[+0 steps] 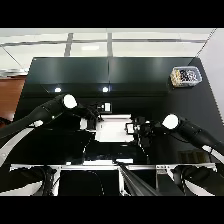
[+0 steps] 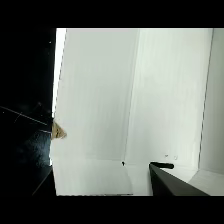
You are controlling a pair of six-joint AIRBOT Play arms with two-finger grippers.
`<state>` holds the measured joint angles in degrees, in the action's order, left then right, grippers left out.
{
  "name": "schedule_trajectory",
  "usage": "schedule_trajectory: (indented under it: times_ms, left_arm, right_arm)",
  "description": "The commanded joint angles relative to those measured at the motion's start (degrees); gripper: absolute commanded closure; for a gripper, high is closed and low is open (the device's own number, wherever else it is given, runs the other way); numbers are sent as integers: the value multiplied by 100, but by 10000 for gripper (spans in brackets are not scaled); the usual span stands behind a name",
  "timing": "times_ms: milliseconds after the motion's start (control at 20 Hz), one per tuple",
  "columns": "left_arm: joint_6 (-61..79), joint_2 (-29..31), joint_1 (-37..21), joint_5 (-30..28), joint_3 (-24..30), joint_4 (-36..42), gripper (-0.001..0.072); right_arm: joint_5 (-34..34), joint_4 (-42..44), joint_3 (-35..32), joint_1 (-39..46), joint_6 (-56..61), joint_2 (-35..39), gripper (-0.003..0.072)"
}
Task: Fold the box and place the chain.
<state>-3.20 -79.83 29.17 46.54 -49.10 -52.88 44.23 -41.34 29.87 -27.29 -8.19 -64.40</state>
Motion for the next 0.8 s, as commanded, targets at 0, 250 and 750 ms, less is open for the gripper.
schedule_trajectory:
  times_ms: [0, 250, 750]
  left_arm:
    - [-22, -2, 7, 4, 0, 136, 680]
    - [-22, -2, 4, 4, 0, 136, 679]
    - [-22, -2, 4, 2, 0, 136, 679]
  right_arm:
    - [22, 433, 72, 142, -42, 2, -19]
    - [55, 444, 98, 597, 24, 302, -20]
    - [-232, 984, 98, 728, -376, 326, -19]
